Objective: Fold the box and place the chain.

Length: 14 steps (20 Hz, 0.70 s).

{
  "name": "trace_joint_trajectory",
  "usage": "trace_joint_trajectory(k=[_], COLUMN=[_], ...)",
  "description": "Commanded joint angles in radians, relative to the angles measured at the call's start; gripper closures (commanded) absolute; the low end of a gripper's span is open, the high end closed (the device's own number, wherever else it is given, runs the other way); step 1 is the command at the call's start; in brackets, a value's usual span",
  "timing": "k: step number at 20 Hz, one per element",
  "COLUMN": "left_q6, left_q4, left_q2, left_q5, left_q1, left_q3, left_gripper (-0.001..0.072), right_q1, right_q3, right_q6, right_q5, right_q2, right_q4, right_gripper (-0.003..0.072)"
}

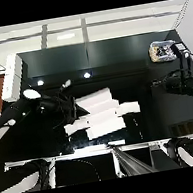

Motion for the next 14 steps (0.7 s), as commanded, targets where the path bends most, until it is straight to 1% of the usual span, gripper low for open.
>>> trace_joint_trajectory(k=[1,2,3,5,6,11,14], left_q6=[0.197,0.2,0.2,0.2,0.2,0.2,0.199], left_q4=[0.037,0.037,0.037,0.037,0.037,0.037,0.037], left_q2=[0.022,0.019,0.016,0.002,-0.006,-0.042,-0.045], left_q5=[0.201,0.256,0.283,0.29,0.288,0.289,0.289], left_q1=[-0.089,-0.11,-0.124,-0.133,-0.133,-0.133,-0.133], left_q3=[-0.028,-0.028,-0.028,-0.028,-0.028,-0.028,-0.027], left_gripper=[0.0687,0.0686,0.0686,0.0686,0.0686,0.0685,0.0685], right_q1=[-0.006,-0.006,-0.002,0.018,0.036,0.167,0.249], right_q3=[0.007,0.007,0.007,-0.009,-0.035,-0.236,-0.303], right_q6=[0.0,-0.008,-0.055,-0.245,-0.298,-0.355,-0.43], right_q5=[-0.013,-0.008,0.003,0.047,0.048,-0.142,-0.22], right_q2=[0.001,0.0,0.0,0.0,0.0,-0.002,-0.002], right_q4=[0.008,0.008,0.008,0.008,0.013,0.018,0.011], right_gripper=[0.0008,0.0008,0.0008,0.0008,0.0008,0.0008,0.0008])
